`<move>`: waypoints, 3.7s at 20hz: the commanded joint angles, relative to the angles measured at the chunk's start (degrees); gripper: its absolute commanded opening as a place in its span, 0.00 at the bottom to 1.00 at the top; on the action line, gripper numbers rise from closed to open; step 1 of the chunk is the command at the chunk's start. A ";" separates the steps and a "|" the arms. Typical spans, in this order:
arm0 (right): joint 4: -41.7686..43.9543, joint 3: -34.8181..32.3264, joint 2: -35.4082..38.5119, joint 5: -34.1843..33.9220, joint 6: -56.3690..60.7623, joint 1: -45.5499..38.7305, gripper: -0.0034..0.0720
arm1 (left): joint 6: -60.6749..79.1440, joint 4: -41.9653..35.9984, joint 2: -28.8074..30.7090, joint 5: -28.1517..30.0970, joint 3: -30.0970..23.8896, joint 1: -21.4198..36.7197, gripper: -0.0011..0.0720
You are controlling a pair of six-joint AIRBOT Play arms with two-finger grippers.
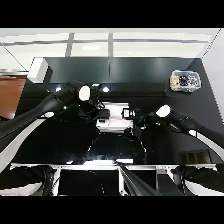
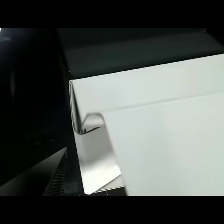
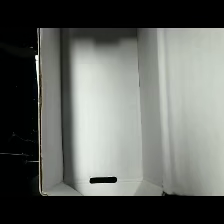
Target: Fold the box and place the chain.
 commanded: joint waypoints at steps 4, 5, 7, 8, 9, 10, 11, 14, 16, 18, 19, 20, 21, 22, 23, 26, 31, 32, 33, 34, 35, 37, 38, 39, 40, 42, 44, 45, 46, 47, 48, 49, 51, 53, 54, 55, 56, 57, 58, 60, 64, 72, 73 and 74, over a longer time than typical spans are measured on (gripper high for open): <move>0.00 0.02 0.00 -0.04 0.00 0.04 0.27 | -8.02 7.91 -0.83 0.11 0.07 -3.37 0.65; 0.00 0.02 0.00 -0.04 0.00 0.02 0.27 | -9.05 9.09 -1.27 0.09 0.07 -3.93 0.65; 0.00 0.02 0.00 -0.04 0.00 0.02 0.27 | -10.36 10.56 -1.90 0.07 0.11 -4.74 0.65; 0.00 0.02 0.00 -0.04 0.00 0.02 0.27 | -10.75 10.51 -2.12 0.02 0.11 -4.74 0.65; 0.00 0.02 0.00 -0.04 0.00 0.02 0.27 | -11.80 10.75 -2.36 -0.13 0.11 -4.72 0.65; 0.00 0.02 0.00 -0.04 0.02 0.02 0.27 | -12.87 11.19 -2.54 -0.13 0.11 -4.70 0.65; 0.00 0.02 0.00 -0.04 0.00 0.02 0.27 | -14.43 11.65 -2.73 -0.11 0.11 -4.74 0.65; 0.00 0.02 0.00 -0.04 0.00 0.02 0.27 | -17.53 12.11 -2.84 1.53 0.15 -5.46 0.65; 0.00 0.02 0.00 -0.04 0.00 0.02 0.27 | -18.88 12.92 -3.43 1.64 0.17 -6.56 0.65; 0.00 0.02 0.00 -0.07 0.02 0.02 0.27 | -18.97 13.11 -4.79 1.66 0.90 -7.58 0.65; 0.00 0.02 0.00 -0.07 0.02 0.02 0.27 | -18.95 13.33 -5.66 1.60 1.73 -8.11 0.65; 0.00 0.02 0.00 -0.07 0.00 0.04 0.27 | -18.95 13.49 -6.32 1.60 2.56 -8.24 0.65; 0.00 0.02 0.00 -0.07 0.00 0.02 0.27 | -18.95 13.51 -6.54 1.51 3.02 -8.20 0.65; 0.00 0.02 0.00 -0.07 0.00 0.02 0.27 | -18.95 13.55 -6.51 1.38 3.26 -8.04 0.65; 0.00 0.02 0.00 -0.04 0.02 0.04 0.27 | -18.95 13.51 -6.51 1.14 3.39 -7.78 0.62; 0.00 0.02 0.00 -0.07 0.02 0.02 0.27 | -18.97 13.53 -6.54 -0.98 3.39 -7.37 0.51; 0.00 0.02 0.00 -0.07 0.02 0.04 0.27 | -18.97 13.57 -6.80 -1.09 3.39 -7.28 0.50; 0.00 0.02 0.00 -0.09 0.02 0.02 0.27 | -19.08 13.51 -6.86 -1.03 3.39 -7.30 0.46; 0.00 0.02 0.00 -0.09 0.02 0.02 0.27 | -19.19 13.51 -6.86 -0.98 3.39 -7.30 0.35; 0.00 0.02 0.00 -0.09 0.02 0.02 0.27 | -19.19 13.51 -6.86 -1.01 3.39 -7.34 0.26; 0.00 0.02 0.00 -0.09 0.02 0.02 0.27 | -19.19 13.51 -6.86 -1.07 3.39 -7.34 0.13; 0.00 0.02 0.00 -0.09 0.02 0.02 0.27 | -19.19 13.49 -6.86 -1.22 3.39 -7.34 0.05; 0.00 0.02 0.00 -0.09 0.02 0.02 0.27 | -19.23 13.49 -6.86 -1.42 3.39 -7.34 0.05; 0.00 0.02 0.00 -0.09 0.02 0.02 0.27 | -19.41 13.49 -6.86 -1.64 3.39 -7.34 0.05; 0.00 0.02 0.00 -0.09 0.02 0.02 0.27 | -19.54 13.49 -6.86 -1.68 3.39 -7.34 0.05; 0.00 0.02 0.00 -0.09 0.02 0.02 0.27 | -19.63 13.49 -6.86 -1.68 3.39 -7.32 0.12; 0.00 0.02 0.00 -0.09 0.02 0.02 0.27 | -20.59 13.51 -6.86 -1.70 3.39 -7.32 0.56; 0.00 0.02 0.00 -0.09 0.02 0.02 0.27 | -20.57 13.51 -6.86 -1.70 3.39 -7.32 0.60; 0.00 0.02 0.00 -0.09 0.02 0.02 0.27 | -20.57 13.51 -6.86 -1.68 3.39 -7.32 0.60; 0.00 0.02 0.00 -0.09 0.02 0.04 0.27 | -20.68 13.51 -6.86 -1.64 3.39 -7.32 0.60; 0.00 0.02 0.00 -0.09 0.02 0.02 0.27 | -20.70 13.51 -6.86 -1.60 3.39 -7.32 0.60; 0.00 0.02 0.00 -0.09 0.02 0.02 0.27 | -20.70 13.51 -6.88 -1.62 3.39 -7.32 0.57; 0.00 0.02 0.00 -0.09 0.02 0.04 0.27 | -20.76 13.51 -6.93 -1.64 3.39 -7.32 0.55; 0.00 0.02 0.00 -0.09 0.02 0.02 0.27 | -21.92 13.51 -6.95 -1.38 3.39 -7.32 0.55; 0.00 0.02 0.00 -0.09 0.02 0.02 0.27 | -21.92 13.51 -6.99 -1.36 3.39 -7.32 0.55; 0.00 0.02 0.00 -0.09 0.02 0.02 0.27 | -21.88 13.51 -7.02 -1.38 3.39 -7.32 0.55; 0.00 0.02 0.00 -0.09 0.02 0.02 0.27 | -21.84 13.51 -7.06 -1.38 3.39 -7.32 0.55; 0.00 0.02 0.00 -0.09 0.02 0.02 0.27 | -21.77 13.51 -7.13 -1.38 3.39 -7.34 0.55; 0.00 0.02 0.00 -0.09 0.02 0.02 0.27 | -21.68 13.51 -7.23 -1.40 3.39 -7.32 0.55; 0.00 0.02 0.00 -0.09 0.02 0.02 0.27 | -21.68 13.49 -7.39 -1.36 3.39 -7.34 0.49; 0.00 0.02 0.00 -0.09 0.02 0.02 0.27 | -21.49 13.49 -7.41 -1.38 3.39 -7.32 0.47; 0.00 0.02 0.00 -0.09 0.02 0.04 0.27 | -20.26 12.59 -7.39 -1.99 3.21 -6.47 0.47; 0.00 0.02 0.00 -0.09 0.02 0.02 0.27 | -20.24 12.02 -7.39 -1.79 3.21 -6.38 0.47; 0.00 0.02 0.00 -0.09 0.02 0.02 0.27 | -20.24 12.00 -7.39 -1.64 3.21 -6.38 0.47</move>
